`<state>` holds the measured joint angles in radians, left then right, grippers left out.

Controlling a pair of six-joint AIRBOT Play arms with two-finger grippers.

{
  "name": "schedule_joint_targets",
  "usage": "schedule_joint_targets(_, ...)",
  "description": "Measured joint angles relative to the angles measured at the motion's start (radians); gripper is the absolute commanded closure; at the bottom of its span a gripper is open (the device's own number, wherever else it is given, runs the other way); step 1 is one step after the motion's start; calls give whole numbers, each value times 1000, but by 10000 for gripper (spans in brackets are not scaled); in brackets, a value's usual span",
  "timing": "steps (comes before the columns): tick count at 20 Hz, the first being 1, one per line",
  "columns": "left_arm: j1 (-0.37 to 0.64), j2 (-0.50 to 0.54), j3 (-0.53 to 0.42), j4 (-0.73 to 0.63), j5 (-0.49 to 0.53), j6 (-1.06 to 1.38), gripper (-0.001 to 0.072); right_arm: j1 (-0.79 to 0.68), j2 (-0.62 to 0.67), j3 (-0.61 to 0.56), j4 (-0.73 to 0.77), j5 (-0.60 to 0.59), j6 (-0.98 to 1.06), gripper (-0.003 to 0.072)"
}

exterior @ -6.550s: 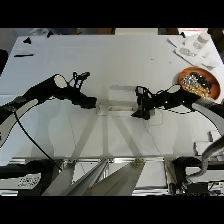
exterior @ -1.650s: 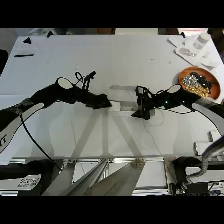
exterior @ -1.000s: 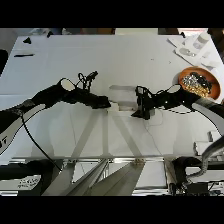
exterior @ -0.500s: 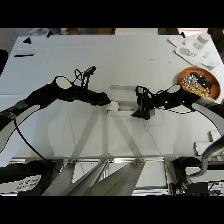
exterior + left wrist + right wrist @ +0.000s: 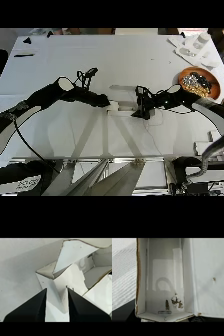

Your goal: Fold the box and place the chain.

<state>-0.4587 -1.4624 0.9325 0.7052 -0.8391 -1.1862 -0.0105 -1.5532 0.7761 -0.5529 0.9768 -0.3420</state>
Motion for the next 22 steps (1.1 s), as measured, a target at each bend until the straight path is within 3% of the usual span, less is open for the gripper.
schedule_joint_targets(10, -61, -13, 0, 51, 121, -51, 436, 0, 0, 0, 0, 0, 0, 289)
schedule_joint_targets(22, -77, -24, 37, 184, 96, -154, 436, 0, 0, 0, 0, 0, 0, 289)
